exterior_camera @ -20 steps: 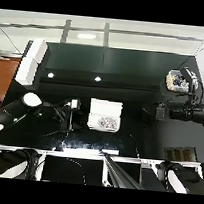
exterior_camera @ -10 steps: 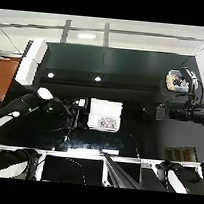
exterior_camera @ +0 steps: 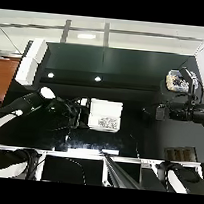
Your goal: Fold the box and place the chain.
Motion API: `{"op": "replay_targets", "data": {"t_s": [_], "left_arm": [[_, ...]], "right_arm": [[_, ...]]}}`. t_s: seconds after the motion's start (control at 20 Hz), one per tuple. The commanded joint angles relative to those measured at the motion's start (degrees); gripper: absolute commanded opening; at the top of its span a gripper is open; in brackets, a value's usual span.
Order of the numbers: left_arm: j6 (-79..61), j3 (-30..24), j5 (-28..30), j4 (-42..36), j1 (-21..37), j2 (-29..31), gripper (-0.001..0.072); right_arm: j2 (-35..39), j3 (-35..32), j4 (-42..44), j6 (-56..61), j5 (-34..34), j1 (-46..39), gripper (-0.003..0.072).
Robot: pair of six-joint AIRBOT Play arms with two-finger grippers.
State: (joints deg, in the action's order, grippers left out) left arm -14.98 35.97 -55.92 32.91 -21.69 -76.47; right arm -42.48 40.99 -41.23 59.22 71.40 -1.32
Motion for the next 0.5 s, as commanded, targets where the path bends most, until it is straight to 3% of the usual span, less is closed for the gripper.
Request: {"op": "replay_targets", "data": {"t_s": [0.0,0.45], "left_arm": [[0.0,0.0,0.5,-1.7,-1.1,-0.1,0.0712],[0.0,0.0,1.9,-3.6,-3.7,-0.1,0.0712]], "right_arm": [[0.0,0.0,0.0,0.0,0.0,0.0,0.0356],[0.0,0.0,0.0,0.0,0.0,0.0,0.0356]]}}
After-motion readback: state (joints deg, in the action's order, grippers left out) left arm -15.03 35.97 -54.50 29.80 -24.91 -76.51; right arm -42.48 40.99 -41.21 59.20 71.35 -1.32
